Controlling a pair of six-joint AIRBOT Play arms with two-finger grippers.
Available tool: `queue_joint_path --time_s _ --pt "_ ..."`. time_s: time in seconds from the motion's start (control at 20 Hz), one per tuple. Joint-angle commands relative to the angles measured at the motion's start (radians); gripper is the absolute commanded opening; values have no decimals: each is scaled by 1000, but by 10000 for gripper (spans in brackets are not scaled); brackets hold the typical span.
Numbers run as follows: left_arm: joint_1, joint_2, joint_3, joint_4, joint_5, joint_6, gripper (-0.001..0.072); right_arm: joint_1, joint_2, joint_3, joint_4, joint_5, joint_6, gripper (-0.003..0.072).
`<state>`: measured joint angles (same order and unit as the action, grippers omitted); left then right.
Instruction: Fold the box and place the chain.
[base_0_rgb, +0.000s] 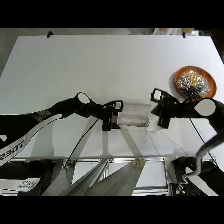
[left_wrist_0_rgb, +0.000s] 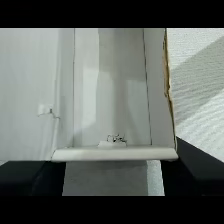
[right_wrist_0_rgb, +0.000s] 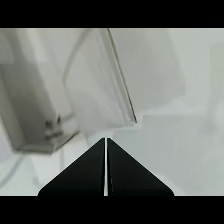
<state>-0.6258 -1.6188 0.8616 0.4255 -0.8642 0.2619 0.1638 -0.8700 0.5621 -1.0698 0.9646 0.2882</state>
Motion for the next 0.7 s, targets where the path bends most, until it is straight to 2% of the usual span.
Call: queue_joint_path --time_s 0.0,0.1,0.15,0.45,0.65 --pt "1 1 1 0 0 0 273 2 22 0 -70 217 -132 24" --pt "1 1 1 0 0 0 273 2 -3 -7 -20 231 -212 165" --pt "1 1 1 0 -1 0 273 1 -17 -8 -5 224 -231 184" --pt "1 1 1 0 -1 0 273 1 -94 -21 25 85 -246 181" --pt "1 1 1 0 -1 0 273 1 -109 -60 60 35 -314 178"
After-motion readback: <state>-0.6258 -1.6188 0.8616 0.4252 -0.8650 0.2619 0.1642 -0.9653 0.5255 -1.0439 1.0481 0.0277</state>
